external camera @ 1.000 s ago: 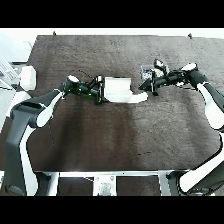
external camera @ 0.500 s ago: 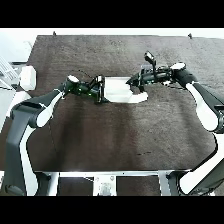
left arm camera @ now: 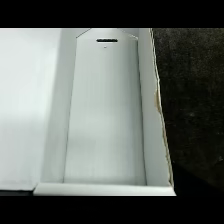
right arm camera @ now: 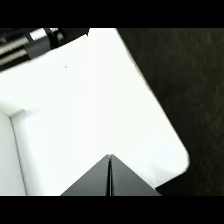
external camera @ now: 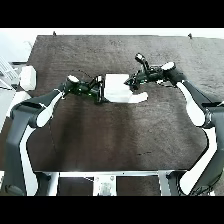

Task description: Fold the box and place the chain.

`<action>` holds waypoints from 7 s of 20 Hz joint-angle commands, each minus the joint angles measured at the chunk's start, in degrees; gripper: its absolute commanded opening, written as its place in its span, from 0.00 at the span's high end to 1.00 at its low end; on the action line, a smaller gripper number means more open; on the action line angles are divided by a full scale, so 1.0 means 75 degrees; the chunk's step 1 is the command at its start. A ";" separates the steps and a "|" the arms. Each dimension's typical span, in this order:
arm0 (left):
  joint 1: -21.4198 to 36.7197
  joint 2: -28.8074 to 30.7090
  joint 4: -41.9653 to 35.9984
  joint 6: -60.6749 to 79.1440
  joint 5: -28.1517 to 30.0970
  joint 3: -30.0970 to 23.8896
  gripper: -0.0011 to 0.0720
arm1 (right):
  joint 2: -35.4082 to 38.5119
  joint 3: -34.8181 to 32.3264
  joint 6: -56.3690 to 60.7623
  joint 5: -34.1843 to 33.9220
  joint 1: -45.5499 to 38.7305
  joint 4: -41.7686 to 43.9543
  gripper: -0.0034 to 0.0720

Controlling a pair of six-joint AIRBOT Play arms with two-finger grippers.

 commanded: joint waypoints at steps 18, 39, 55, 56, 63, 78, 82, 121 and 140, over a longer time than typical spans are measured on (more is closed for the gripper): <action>0.0006 0.0006 -0.0026 0.0000 0.0000 -0.0003 0.35 | 0.2174 -0.0396 0.0286 0.0239 -0.0096 -0.2174 0.94; 0.0006 0.0006 -0.0044 0.0000 -0.0003 0.0000 0.35 | 0.1649 -0.2159 -0.1661 -0.0726 0.0032 -0.2052 0.40; 0.0006 0.0006 -0.0044 0.0000 0.0000 -0.0003 0.35 | 0.1166 -0.2180 -0.1912 -0.1376 0.0618 -0.1139 0.63; 0.0006 0.0006 -0.0044 0.0000 -0.0003 -0.0003 0.35 | 0.1166 -0.2180 -0.1912 -0.1411 0.0618 -0.1090 0.63; 0.0006 0.0006 -0.0044 0.0000 -0.0003 -0.0003 0.35 | 0.1169 -0.2180 -0.1912 -0.1274 0.0519 -0.1300 0.04; 0.0006 0.0006 -0.0044 0.0000 -0.0003 -0.0003 0.35 | 0.3177 -0.2174 0.2215 0.0286 -0.1241 -0.2669 0.94; 0.0006 0.0006 -0.0044 0.0000 -0.0003 -0.0003 0.35 | 0.2879 -0.2276 0.3861 0.0254 -0.1853 -0.2669 0.94; 0.0006 0.0006 -0.0044 0.0000 -0.0003 -0.0003 0.35 | 0.1381 -0.2127 0.4779 0.0254 -0.0306 0.0187 0.47; 0.0006 0.0006 -0.0044 0.0000 -0.0006 -0.0003 0.35 | 0.1381 -0.1244 0.6994 -0.0023 0.0358 -0.2410 0.33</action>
